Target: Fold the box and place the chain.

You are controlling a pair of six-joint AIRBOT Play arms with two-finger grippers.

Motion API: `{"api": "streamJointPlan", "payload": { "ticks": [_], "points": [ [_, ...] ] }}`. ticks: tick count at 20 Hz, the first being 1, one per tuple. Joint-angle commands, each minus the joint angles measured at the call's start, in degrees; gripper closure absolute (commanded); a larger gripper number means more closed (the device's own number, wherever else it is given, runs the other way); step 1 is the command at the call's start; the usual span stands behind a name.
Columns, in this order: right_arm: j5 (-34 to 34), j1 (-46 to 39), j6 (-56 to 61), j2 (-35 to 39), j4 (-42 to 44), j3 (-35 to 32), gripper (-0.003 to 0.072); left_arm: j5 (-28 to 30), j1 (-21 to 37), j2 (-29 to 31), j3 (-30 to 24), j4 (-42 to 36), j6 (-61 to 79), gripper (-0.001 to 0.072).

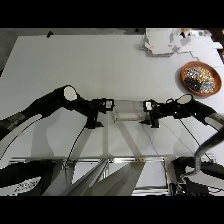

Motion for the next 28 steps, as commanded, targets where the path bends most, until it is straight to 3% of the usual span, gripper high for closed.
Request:
{"api": "streamJointPlan", "payload": {
  "ticks": [1,9,18,22,28],
  "points": [
    [0.02,0.0,0.0,0.02,0.02,0.04,0.0234,5.29,0.42,-3.52,-1.27,-12.24,10.78,0.0014],
    [0.04,0.0,0.0,0.02,0.02,0.04,0.0234,5.86,0.04,-6.56,-1.27,-18.99,12.24,0.0008],
    [0.02,0.0,0.0,0.02,0.02,0.04,0.0234,5.9,-1.9,-9.42,-1.27,-21.09,13.9,0.0008],
    [0.02,0.0,0.0,0.02,0.02,0.04,0.0234,9.07,-2.14,-9.4,-1.27,-22.53,13.79,0.0008],
    [0.02,0.0,0.0,0.02,0.02,0.04,0.0234,8.52,-0.9,-6.32,-1.6,-19.32,13.62,0.0003]
  ]
}}
